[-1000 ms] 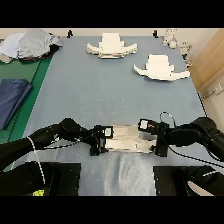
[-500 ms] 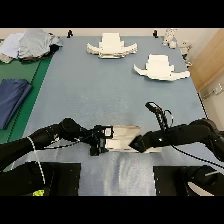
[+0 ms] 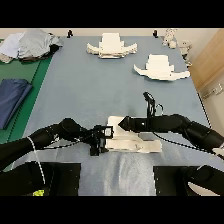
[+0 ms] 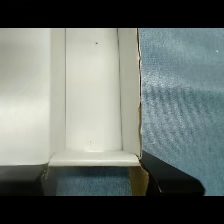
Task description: Fold the box.
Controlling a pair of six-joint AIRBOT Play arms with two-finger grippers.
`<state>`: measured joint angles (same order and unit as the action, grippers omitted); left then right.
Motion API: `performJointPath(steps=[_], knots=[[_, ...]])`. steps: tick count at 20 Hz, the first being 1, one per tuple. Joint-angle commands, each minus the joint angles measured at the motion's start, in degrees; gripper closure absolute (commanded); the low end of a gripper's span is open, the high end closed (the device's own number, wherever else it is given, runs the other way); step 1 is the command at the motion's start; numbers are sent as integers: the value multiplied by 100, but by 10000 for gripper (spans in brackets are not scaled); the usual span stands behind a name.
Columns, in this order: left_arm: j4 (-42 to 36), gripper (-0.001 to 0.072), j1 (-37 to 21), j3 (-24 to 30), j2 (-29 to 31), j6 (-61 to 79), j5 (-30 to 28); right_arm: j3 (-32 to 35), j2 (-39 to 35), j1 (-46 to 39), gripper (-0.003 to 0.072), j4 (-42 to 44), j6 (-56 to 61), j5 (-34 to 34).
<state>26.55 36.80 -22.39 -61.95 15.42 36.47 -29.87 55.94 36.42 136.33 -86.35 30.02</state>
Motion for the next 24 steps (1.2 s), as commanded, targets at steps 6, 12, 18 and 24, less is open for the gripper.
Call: performJointPath(steps=[6,12,18,24], knots=[[2,189,0,2,2,2,2,-20,761,85,289,-68,-22,-96],[2,189,0,2,2,2,0,-31,538,74,289,-70,-72,-107],[2,189,0,2,2,2,0,-31,-754,74,289,-916,-254,339],[2,189,0,2,2,2,0,-26,-2076,83,288,-2085,-949,2599]])
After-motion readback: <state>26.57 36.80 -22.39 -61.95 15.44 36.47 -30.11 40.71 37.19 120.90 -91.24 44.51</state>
